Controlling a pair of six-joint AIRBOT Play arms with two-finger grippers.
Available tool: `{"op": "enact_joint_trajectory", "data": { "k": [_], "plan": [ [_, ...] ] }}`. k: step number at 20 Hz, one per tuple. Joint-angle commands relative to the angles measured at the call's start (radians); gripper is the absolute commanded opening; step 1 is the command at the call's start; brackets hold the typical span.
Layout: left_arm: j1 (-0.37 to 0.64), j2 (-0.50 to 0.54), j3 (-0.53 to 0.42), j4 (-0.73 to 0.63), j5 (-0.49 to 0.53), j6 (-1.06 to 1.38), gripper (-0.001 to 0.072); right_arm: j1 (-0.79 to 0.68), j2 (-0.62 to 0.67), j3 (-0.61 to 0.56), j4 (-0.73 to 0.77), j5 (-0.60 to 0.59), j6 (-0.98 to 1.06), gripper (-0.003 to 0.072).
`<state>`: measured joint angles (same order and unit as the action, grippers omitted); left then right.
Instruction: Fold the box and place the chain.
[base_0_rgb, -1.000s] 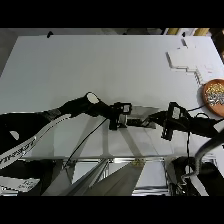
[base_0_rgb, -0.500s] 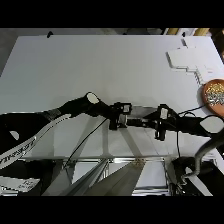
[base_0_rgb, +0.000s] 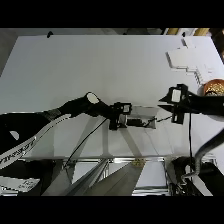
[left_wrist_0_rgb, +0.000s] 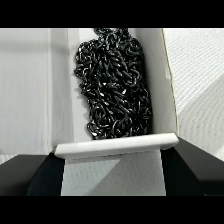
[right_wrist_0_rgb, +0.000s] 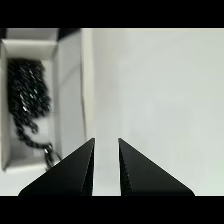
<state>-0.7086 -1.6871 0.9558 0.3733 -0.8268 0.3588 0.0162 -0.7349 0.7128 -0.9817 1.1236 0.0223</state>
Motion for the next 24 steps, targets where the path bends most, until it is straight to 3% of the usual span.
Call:
{"op": "enact_joint_trajectory", "data": {
  "k": [1, 8, 13, 17, 24],
  "plan": [
    [0.000, 0.000, 0.000, 0.000, 0.000, 0.000, 0.0207, -0.070, -0.034, 0.037, -0.091, 0.043, 0.023, 0.0176],
    [0.000, 0.000, 0.000, 0.000, 0.000, 0.000, 0.0207, -0.069, -0.128, -0.124, -0.146, -0.022, 0.010, 0.0176],
    [0.000, 0.000, 0.000, 0.000, 0.000, 0.000, 0.0207, -0.016, -0.185, -0.253, -0.136, -0.120, -0.144, 0.0176],
    [0.000, 0.000, 0.000, 0.000, 0.000, 0.000, 0.0207, 0.014, -0.227, -0.266, -0.132, -0.218, -0.162, 0.0176],
    [0.000, 0.000, 0.000, 0.000, 0.000, 0.000, 0.0207, 0.014, -0.277, -0.266, -0.064, -0.249, -0.164, 0.0176]
  ]
}}
